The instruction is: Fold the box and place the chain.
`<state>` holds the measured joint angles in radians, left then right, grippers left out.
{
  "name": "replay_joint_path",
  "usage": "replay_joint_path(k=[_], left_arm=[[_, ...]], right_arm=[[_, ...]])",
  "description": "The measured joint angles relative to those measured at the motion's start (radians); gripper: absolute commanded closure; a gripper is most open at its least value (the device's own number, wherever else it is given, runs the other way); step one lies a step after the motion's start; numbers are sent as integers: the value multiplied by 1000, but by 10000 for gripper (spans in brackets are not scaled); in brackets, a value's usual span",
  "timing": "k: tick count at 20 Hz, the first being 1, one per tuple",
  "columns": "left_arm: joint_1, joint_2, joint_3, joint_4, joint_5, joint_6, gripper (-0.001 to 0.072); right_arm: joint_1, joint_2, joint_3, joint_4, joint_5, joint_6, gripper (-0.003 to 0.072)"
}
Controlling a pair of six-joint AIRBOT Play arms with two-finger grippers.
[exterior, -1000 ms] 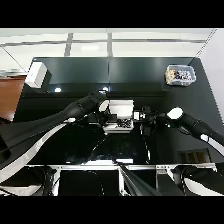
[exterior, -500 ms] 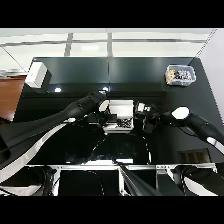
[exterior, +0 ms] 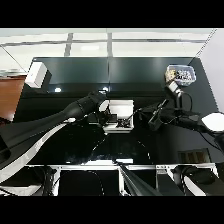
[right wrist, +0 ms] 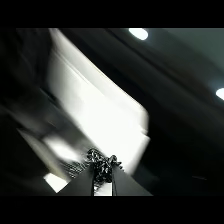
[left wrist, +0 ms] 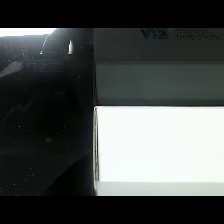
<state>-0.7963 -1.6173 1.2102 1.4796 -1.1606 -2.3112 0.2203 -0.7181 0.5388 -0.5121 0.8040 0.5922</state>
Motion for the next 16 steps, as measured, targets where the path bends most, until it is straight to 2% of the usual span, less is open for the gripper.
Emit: replay_joint_path(k=[2, 3, 4, 5, 9, 14, 15, 16], left_arm=[[0, 0, 0, 0, 0, 0, 679], [0, 0, 0, 0, 0, 0, 679], [0, 0, 0, 0, 0, 0, 679], [0, 0, 0, 0, 0, 0, 679], [0, 0, 0, 0, 0, 0, 679], [0, -8, 1, 0, -3, 0, 676], [0, -10, 1, 0, -5, 0, 578], [0, -11, 2, -3, -7, 1, 268]], right_arm=[[23, 10, 0, 69, 4, 87, 665], [40, 10, 0, 91, -2, 121, 623], [59, 3, 0, 111, -12, 153, 423], [77, -5, 0, 122, -22, 177, 295], [102, -29, 0, 109, -51, 238, 309], [9, -36, 0, -14, -31, 261, 310], [-8, -37, 0, -26, -23, 262, 310], [-22, -37, 0, -40, -11, 264, 309]])
